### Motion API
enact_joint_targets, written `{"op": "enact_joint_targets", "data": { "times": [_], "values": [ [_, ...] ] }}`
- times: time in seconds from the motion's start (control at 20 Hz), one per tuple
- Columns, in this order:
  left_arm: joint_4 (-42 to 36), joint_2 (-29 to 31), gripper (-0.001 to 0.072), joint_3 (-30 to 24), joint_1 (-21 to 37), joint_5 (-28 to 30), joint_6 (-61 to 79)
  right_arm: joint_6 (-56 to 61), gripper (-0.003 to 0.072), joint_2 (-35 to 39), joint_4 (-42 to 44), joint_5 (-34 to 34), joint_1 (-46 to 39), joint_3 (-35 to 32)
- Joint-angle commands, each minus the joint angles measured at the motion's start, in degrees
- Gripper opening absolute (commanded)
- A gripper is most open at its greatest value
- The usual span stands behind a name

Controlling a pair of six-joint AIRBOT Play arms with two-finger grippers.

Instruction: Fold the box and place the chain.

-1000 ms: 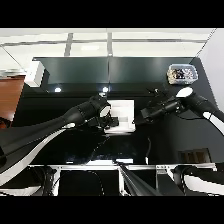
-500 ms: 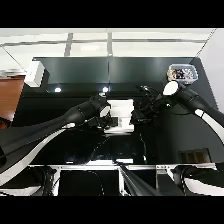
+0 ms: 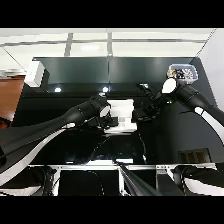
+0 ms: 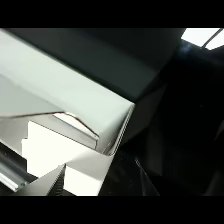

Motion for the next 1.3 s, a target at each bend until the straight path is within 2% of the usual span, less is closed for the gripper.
{"op": "enact_joint_targets", "data": {
  "times": [0.0,0.05,0.15,0.65,0.7,1.05,1.1,1.25],
  "values": [
    [0.0,0.0,0.0026,0.0,0.1,0.0,0.1,0.4,0.0535,0.0,0.0,0.5,0.2,0.3],
    [0.0,0.0,0.0026,0.0,0.1,0.0,0.1,1.3,0.0534,0.0,-0.6,0.0,0.2,0.3],
    [0.0,0.0,0.0026,0.0,0.1,0.0,0.1,3.2,0.0486,0.0,-1.2,-1.4,0.6,0.3],
    [0.0,0.0,0.0026,0.0,0.1,0.0,0.1,9.5,0.0484,-0.2,-5.8,-6.6,8.2,0.3],
    [0.0,0.0,0.0026,0.0,0.1,0.0,0.1,9.9,0.0368,-0.2,-6.6,-6.6,8.6,0.2],
    [0.0,0.0,0.0026,0.0,0.1,0.0,0.1,18.4,0.036,-0.2,-15.7,-8.4,11.6,0.2],
    [0.0,0.0,0.0026,0.0,0.1,-0.1,0.1,19.5,0.031,-0.3,-16.9,-9.0,12.5,0.2],
    [0.0,0.0,0.0026,0.0,0.1,0.0,0.1,27.8,0.031,-1.7,-21.8,-9.0,15.6,0.2]
  ]
}}
